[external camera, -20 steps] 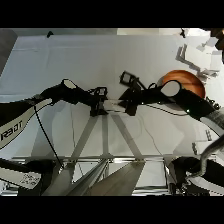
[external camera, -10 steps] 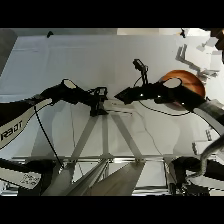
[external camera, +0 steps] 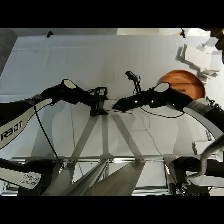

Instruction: Fold the box and place the chain.

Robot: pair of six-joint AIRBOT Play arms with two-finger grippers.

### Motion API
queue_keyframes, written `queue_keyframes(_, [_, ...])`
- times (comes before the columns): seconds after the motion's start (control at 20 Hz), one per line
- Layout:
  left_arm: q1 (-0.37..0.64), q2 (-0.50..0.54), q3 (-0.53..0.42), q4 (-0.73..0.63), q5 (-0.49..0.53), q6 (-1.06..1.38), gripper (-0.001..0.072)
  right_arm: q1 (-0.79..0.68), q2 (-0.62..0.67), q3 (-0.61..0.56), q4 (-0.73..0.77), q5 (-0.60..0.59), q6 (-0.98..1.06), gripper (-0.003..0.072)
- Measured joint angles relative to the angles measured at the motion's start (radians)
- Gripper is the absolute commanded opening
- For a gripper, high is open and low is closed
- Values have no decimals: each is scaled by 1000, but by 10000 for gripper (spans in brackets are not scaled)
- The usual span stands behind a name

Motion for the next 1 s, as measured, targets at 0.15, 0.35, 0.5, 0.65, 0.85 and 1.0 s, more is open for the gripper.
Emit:
queue_keyframes(0.15, [0, 0, 0, 0, 0, 0, 433, 4, -3, -1, -43, -5, 19, 7])
queue_keyframes(0.35, [0, 0, 0, 0, 0, 0, 433, 6, -4, -2, -71, -18, 30, 7])
queue_keyframes(0.5, [0, 0, 0, 0, 0, 0, 433, 6, -4, -2, -80, -24, 31, 7])
queue_keyframes(0.65, [0, 0, 0, 0, 1, 0, 433, 6, -3, -2, -84, -25, 33, 7])
queue_keyframes(0.85, [0, 0, 0, 0, 0, 0, 433, 0, 50, -2, -109, -29, 33, 7])
queue_keyframes(1.0, [0, 0, 0, 0, 1, 0, 433, -39, 140, 0, -130, -28, 44, 7])
